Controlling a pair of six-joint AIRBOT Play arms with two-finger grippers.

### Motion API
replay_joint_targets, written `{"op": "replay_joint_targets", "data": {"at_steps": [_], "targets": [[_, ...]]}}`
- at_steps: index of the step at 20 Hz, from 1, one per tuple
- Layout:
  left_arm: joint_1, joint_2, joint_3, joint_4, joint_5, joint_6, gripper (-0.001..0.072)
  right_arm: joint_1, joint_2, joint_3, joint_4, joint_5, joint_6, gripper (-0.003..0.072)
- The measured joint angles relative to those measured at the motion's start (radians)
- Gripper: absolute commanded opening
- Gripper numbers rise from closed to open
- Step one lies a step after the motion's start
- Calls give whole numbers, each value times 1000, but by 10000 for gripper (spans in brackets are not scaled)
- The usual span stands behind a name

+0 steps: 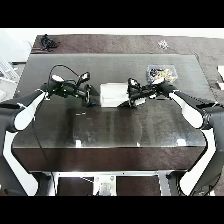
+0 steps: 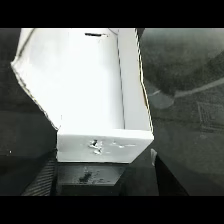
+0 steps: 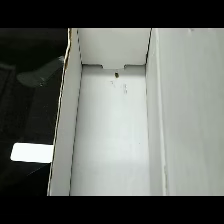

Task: Fold the box and place the chain.

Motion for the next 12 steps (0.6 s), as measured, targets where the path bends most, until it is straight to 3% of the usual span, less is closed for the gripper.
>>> {"op": "replay_joint_targets", "data": {"at_steps": [12], "targets": [[-53,-40,0,-39,92,13,720,0,0,0,0,0,0,579]]}}
